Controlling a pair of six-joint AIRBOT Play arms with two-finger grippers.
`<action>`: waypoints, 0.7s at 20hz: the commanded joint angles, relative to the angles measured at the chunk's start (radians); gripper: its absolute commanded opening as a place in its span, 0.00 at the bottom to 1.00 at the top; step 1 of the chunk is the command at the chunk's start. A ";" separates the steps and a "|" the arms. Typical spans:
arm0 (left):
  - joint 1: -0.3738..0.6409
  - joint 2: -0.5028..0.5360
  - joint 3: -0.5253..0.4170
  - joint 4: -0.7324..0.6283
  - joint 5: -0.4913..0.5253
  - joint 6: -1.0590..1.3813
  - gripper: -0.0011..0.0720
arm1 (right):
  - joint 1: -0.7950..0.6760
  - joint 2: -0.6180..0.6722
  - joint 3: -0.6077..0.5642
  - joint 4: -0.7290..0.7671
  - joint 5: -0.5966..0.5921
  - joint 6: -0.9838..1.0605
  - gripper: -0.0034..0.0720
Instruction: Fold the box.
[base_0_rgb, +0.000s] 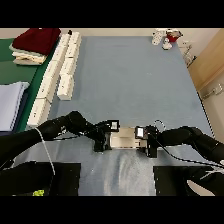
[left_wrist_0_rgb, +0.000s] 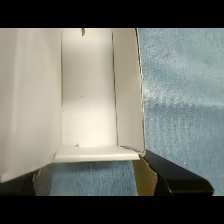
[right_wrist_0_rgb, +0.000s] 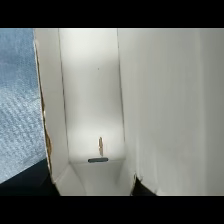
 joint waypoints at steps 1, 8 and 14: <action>-0.002 -0.011 -0.001 -0.003 0.007 0.000 0.97 | 0.000 0.001 0.001 0.000 0.000 0.000 0.72; -0.002 -0.013 -0.001 -0.016 0.007 0.000 0.96 | 0.000 0.001 0.000 0.000 0.000 0.000 0.72; -0.002 -0.017 -0.001 -0.018 0.011 0.000 0.97 | 0.000 0.001 0.000 0.000 0.000 0.000 0.72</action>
